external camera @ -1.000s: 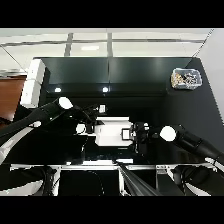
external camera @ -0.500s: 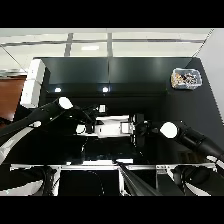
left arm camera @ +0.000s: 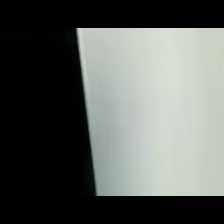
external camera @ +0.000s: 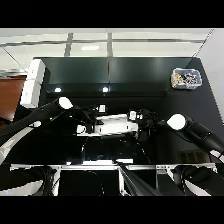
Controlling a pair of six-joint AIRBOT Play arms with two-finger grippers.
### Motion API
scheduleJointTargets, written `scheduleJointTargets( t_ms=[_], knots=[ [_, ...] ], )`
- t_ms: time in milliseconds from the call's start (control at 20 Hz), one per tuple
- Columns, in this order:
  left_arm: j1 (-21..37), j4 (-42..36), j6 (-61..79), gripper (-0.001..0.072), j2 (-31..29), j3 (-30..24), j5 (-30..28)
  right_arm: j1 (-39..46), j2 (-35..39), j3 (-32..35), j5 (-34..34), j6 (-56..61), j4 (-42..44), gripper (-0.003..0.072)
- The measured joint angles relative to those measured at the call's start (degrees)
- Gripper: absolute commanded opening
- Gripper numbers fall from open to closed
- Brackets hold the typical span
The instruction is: Fold the box and place the chain.
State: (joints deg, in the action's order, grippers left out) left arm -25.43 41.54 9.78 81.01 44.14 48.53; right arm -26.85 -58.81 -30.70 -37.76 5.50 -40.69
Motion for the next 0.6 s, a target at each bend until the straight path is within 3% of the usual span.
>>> scheduleJointTargets(
  t_ms=[600],
  knots=[
    [-0.02,0.59,-1.31,0.0028,0.02,0.28,0.28,2.47,-2.49,-0.17,-2.86,-13.38,8.66,0.0705]
  ],
)
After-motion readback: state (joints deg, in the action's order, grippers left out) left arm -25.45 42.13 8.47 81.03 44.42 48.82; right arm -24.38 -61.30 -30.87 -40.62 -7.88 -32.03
